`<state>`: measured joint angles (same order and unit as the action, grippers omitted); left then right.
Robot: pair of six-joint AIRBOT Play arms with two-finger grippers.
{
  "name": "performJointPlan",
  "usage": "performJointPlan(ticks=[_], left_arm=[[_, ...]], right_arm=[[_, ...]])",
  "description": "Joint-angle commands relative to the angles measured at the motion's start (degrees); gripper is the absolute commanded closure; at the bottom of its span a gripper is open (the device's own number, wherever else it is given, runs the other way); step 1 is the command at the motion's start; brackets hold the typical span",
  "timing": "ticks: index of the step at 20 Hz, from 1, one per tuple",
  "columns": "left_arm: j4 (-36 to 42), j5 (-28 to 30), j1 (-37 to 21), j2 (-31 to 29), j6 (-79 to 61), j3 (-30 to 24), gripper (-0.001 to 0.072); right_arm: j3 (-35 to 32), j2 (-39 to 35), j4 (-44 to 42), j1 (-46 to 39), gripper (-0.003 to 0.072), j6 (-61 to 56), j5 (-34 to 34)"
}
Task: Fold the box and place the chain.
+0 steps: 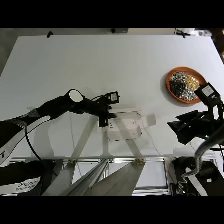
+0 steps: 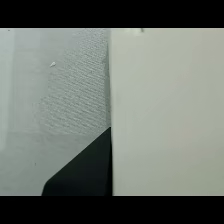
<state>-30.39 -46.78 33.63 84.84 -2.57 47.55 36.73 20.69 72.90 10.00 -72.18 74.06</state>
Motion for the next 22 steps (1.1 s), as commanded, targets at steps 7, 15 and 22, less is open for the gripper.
performJointPlan(ticks=[7, 15, 22], left_arm=[[0.2, -0.6, 0.0, 3.1, -3.6, 0.0, 0.0704], [0.2, -0.6, 0.0, 3.3, -3.5, 0.0, 0.0703], [0.0, -0.6, 0.0, 3.3, -3.5, 0.0, 0.0698]], right_arm=[[-0.8, -0.1, 0.4, 0.0, 0.0232, 0.7, -0.8], [-1.3, -0.1, 0.4, 0.0, 0.0232, 5.7, -1.5], [-3.3, 2.3, -1.0, 0.0, 0.0238, 14.0, -3.7]])
